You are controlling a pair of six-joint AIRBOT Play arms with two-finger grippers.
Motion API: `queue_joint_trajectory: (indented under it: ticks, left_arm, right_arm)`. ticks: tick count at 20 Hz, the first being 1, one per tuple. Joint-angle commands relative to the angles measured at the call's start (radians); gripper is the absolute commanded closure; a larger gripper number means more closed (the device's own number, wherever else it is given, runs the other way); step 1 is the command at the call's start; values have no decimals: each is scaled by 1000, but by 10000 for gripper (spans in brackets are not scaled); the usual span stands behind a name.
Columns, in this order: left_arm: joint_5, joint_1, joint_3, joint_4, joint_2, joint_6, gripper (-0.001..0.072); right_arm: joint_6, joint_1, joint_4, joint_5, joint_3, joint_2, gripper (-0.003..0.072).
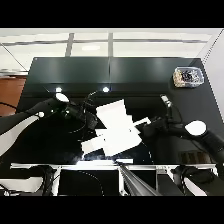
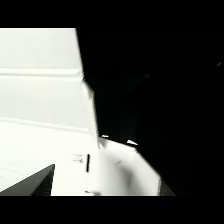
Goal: Fold the box and place the chain.
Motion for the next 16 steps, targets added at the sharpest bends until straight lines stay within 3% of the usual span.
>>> queue_joint_trajectory:
  ticks: [1, 3, 6, 9, 11, 16]
  left_arm:
    - [-40, -3, 49, 111, 21, 10, 683]
    - [-1, -22, 53, 185, 68, 11, 685]
    - [132, -85, 42, 317, 186, 100, 685]
    - [280, -137, -21, 182, 284, 358, 683]
    - [299, -144, -64, 102, 288, 478, 682]
    - [301, -148, -126, 97, 230, 530, 682]
  right_arm:
    - [0, -121, -241, 241, 149, 0, -19]
    - [-1, -180, -361, 288, 237, 0, -18]
    - [-9, -201, -475, 224, 278, 0, -18]
    - [0, -200, -420, 83, 278, 0, -18]
    - [-19, -195, -323, 91, 277, -3, -19]
    - [-281, -74, -305, 148, 211, -5, -20]
